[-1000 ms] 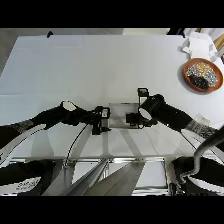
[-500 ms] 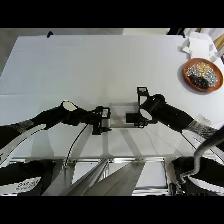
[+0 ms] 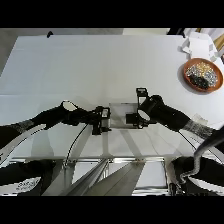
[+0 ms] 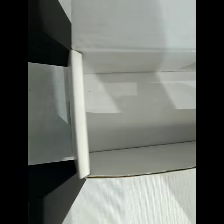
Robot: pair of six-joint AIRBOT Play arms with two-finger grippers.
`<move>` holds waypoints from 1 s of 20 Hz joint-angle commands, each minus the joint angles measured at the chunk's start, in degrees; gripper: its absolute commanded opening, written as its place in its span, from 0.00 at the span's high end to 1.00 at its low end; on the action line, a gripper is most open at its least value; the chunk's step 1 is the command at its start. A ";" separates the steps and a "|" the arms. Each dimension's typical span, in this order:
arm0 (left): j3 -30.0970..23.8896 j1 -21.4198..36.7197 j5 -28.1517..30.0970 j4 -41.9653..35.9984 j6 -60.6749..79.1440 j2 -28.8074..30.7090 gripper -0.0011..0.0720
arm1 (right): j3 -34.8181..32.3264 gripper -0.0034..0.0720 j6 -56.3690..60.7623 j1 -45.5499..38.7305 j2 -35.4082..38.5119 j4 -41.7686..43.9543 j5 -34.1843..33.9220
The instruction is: Fold the box and place the chain.
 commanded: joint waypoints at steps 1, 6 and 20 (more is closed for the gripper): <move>0.00 0.04 0.20 -0.15 -0.07 0.04 0.64 | -0.02 0.71 0.22 0.94 -1.79 0.24 0.57; 0.00 0.04 0.20 -0.17 -0.07 0.04 0.64 | -0.02 0.90 0.31 0.92 -2.01 0.22 0.76; 0.00 0.04 0.20 -0.17 -0.07 0.04 0.64 | 0.00 0.50 -4.92 0.92 0.55 -2.12 5.40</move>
